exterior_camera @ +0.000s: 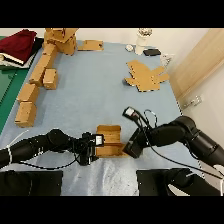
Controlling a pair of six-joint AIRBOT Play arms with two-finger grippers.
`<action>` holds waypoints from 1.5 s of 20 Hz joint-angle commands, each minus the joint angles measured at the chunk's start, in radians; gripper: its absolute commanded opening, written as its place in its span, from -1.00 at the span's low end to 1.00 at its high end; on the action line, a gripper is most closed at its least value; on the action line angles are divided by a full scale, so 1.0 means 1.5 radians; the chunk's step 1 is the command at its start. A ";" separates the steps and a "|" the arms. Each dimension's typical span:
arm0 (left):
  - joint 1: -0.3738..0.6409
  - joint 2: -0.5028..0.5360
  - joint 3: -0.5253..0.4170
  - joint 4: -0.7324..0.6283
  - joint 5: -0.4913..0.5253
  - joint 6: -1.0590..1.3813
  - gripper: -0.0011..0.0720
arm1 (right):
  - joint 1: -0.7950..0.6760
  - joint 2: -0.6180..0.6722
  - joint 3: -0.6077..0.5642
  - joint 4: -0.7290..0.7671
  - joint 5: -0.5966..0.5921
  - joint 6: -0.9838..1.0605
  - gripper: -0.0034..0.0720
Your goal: Fold the box.
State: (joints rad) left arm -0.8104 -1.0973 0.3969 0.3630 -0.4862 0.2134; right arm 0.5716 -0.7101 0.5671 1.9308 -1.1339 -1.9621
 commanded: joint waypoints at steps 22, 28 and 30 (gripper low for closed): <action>0.000 0.000 0.001 0.000 0.000 0.000 0.22 | 0.002 -0.051 -0.085 0.076 0.147 -0.403 -0.18; 0.000 0.000 0.001 0.000 0.000 0.000 0.22 | 0.003 -0.067 -0.085 0.108 0.140 -0.404 -0.18; 0.000 0.000 0.001 0.000 0.000 0.000 0.22 | 0.003 -0.067 -0.085 0.107 0.139 -0.404 -0.16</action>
